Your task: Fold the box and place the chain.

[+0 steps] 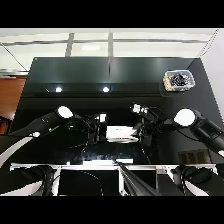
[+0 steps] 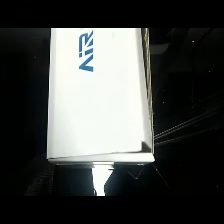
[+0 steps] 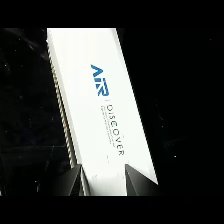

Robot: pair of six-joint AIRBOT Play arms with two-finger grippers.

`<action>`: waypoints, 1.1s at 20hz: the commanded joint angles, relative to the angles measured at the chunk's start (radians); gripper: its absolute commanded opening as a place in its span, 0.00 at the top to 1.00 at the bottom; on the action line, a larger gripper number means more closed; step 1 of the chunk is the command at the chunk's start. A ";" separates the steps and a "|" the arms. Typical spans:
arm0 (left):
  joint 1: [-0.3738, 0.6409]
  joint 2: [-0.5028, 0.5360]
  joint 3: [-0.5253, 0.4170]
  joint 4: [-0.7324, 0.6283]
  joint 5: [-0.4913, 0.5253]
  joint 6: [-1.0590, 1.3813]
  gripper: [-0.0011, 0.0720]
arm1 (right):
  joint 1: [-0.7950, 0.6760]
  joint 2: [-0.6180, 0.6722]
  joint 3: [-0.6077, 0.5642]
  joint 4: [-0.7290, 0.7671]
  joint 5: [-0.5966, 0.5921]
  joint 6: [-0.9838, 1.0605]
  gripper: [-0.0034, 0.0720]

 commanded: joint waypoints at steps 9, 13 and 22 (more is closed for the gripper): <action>0.000 -0.001 0.000 0.000 0.000 0.000 0.53 | 0.001 -0.001 -0.002 -0.003 0.000 0.000 0.55; 0.000 -0.001 0.000 0.000 0.000 0.000 0.53 | 0.001 -0.001 -0.002 -0.003 0.000 0.000 0.55; 0.000 -0.001 0.000 0.000 0.000 0.000 0.53 | 0.001 -0.013 -0.002 -0.003 0.001 0.010 0.55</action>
